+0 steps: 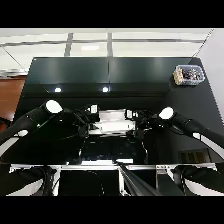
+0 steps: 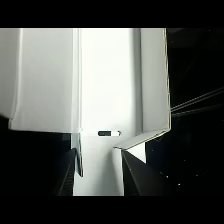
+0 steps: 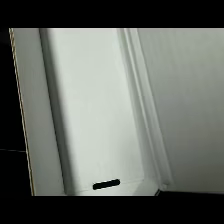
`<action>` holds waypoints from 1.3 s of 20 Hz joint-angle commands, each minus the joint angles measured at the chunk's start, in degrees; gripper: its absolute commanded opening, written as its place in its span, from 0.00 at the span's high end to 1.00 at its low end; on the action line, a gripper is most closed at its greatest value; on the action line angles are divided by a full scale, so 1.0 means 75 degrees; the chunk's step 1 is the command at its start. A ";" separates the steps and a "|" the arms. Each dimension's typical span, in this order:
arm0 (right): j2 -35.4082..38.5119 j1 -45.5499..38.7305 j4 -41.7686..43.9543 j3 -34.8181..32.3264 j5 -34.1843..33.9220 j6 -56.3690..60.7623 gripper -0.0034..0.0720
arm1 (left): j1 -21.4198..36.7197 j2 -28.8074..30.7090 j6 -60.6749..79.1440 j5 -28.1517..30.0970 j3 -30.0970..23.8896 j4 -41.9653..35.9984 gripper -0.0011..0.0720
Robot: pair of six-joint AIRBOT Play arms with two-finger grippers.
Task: Fold the box and place the chain.
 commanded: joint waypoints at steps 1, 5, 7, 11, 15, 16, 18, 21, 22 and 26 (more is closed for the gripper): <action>-0.0003 0.0006 -0.0003 0.0003 -0.0009 -0.0003 0.39 | 0.0134 -0.0006 -0.0003 0.0181 0.0000 0.0565 0.53; -0.0003 0.0006 -0.0006 0.0003 -0.0009 -0.0003 0.39 | 0.0137 -0.0006 0.0000 0.0516 0.0000 0.1533 0.52; -0.0003 0.0003 -0.0006 0.0003 -0.0009 -0.0003 0.39 | 0.0134 -0.0006 0.0035 0.0513 0.0000 0.1682 0.50; -0.0003 0.0006 -0.0006 0.0003 -0.0009 0.0000 0.39 | 0.0134 -0.0009 0.0201 0.0571 0.0000 0.2157 0.50; -0.0003 0.0006 -0.0003 0.0003 -0.0009 -0.0003 0.39 | 0.0134 -0.0015 0.0195 0.0600 -0.0003 0.2092 0.50; -0.0003 0.0006 -0.0003 0.0003 -0.0009 -0.0003 0.39 | 0.0134 -0.0015 0.0192 0.0592 -0.0003 0.2049 0.50; -0.0003 0.0006 -0.0006 0.0003 -0.0009 -0.0003 0.39 | 0.0134 -0.0023 0.0195 0.0589 -0.0003 0.1973 0.49; -0.0003 0.0006 -0.0006 0.0003 -0.0009 -0.0003 0.39 | 0.0128 -0.0026 0.0192 0.0577 -0.0003 0.1772 0.49; -0.0003 0.0006 -0.0006 0.0003 -0.0009 -0.0003 0.39 | 0.0137 -0.0020 0.0160 0.0533 0.0006 0.1483 0.49; -0.0003 0.0006 -0.0003 0.0003 -0.0009 -0.0003 0.39 | 0.0154 0.0187 0.0134 -0.0321 0.0102 0.0915 0.49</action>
